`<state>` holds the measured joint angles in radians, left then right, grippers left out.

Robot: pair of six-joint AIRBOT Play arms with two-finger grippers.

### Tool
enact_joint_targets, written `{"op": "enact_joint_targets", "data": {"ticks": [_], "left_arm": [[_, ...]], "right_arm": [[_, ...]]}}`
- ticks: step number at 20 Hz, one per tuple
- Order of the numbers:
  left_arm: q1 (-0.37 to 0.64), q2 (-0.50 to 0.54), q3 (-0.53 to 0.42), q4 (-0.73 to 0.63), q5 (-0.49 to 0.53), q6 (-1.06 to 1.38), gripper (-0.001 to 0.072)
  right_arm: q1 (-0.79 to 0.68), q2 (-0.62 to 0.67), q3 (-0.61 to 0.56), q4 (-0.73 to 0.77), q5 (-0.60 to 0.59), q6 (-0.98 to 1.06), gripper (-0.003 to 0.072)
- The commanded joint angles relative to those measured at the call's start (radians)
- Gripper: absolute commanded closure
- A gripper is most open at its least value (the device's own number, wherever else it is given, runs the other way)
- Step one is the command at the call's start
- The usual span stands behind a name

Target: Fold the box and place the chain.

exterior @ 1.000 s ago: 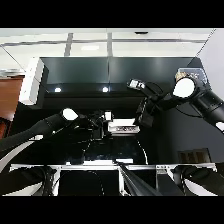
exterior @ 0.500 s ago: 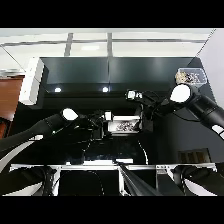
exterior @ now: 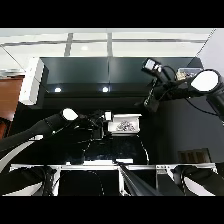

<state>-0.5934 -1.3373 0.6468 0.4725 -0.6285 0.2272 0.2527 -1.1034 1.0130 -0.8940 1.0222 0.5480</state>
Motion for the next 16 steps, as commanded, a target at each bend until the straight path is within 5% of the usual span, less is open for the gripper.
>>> {"op": "enact_joint_targets", "data": {"ticks": [1,5,16], "left_arm": [[0.000,-0.001,0.001,0.000,0.000,0.000,0.0379],[0.000,-0.001,0.001,0.000,0.000,0.000,0.0379],[0.000,-0.001,0.001,0.000,0.000,0.000,0.0379]], "right_arm": [[-0.025,-0.039,-0.057,0.054,-0.009,0.020,0.0009],[0.048,-0.059,-0.150,0.071,0.054,-0.053,0.0009],[0.140,-0.059,-0.150,0.070,0.100,-0.224,0.0009]]}}
